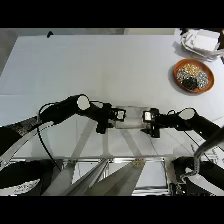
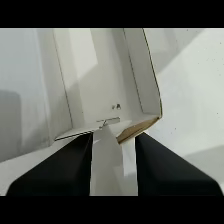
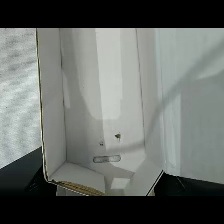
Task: Fold the box and place the chain.
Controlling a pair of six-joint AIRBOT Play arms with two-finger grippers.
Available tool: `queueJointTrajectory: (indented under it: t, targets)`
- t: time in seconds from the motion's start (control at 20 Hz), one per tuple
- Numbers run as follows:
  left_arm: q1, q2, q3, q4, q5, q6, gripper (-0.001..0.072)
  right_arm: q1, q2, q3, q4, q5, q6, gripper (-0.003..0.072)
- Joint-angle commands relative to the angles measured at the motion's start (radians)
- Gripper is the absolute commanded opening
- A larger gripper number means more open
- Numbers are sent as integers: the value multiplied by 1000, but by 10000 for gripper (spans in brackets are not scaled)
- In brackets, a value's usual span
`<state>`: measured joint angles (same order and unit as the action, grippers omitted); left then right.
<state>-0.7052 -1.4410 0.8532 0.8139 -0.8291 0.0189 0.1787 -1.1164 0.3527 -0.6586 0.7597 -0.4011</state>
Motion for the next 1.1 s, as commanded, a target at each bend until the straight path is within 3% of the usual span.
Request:
queueJointTrajectory:
  t: [0.0, 0.1, 0.15, 0.55, 0.65, 0.8, 0.95, 1.05]
  targets:
    - [-10, 0, 0, -20, 30, 3, 254, 1, 1, 0, 0, 0, 0, 365]
    - [-14, 0, 0, -20, 30, 3, 60, 1, 1, 0, 0, 0, 0, 365]
    - [-19, -2, 0, -20, 36, 3, 27, 1, 1, 0, 0, 0, 0, 365]
    - [-49, -8, 0, -40, 70, 3, 33, 1, 1, 0, 0, 0, 0, 365]
    - [-58, -19, 0, -43, 82, 3, 66, 1, 1, 0, 0, 0, 0, 365]
    - [-73, -38, 0, -60, 101, 3, 174, 1, 1, 0, 0, 0, 0, 365]
    - [-74, -39, 0, -60, 100, -1, 356, 1, 1, 0, 0, 0, 0, 365]
    - [-72, -39, 0, -59, 99, -1, 356, 1, 1, 0, 0, 0, 0, 365]
